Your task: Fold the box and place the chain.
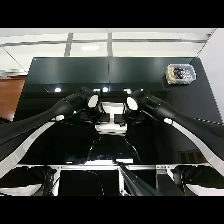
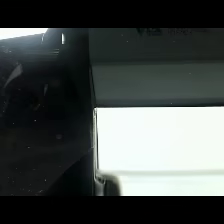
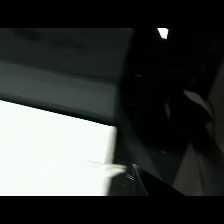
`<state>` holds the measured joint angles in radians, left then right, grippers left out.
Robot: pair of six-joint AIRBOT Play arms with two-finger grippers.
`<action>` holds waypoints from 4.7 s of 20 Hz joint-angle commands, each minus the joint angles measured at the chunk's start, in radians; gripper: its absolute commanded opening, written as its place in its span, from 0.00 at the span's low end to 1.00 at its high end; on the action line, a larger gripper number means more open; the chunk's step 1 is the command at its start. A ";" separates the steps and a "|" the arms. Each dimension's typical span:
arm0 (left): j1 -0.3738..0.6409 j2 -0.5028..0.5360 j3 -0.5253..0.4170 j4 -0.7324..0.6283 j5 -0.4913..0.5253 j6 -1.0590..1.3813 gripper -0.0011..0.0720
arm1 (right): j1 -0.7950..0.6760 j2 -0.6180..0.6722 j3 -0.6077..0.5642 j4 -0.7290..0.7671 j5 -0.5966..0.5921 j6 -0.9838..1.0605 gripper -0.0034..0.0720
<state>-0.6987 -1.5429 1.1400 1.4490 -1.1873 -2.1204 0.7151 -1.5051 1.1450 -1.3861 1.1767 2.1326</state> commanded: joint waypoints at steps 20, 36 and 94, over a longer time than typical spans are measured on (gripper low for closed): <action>0.000 0.000 0.001 0.001 -0.003 0.000 0.05 | 0.003 -0.046 0.002 0.022 -0.039 0.090 0.22; 0.000 0.000 0.001 0.001 -0.003 0.000 0.05 | 0.027 -0.046 0.002 -0.012 -0.011 0.084 0.07; 0.000 0.000 0.001 0.005 -0.005 0.000 0.05 | -0.919 -0.457 0.644 0.269 -0.229 0.100 0.75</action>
<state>-0.6991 -1.5429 1.1400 1.4536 -1.1904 -2.1204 -0.2050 -1.9446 1.7885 -1.1389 0.9573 2.2406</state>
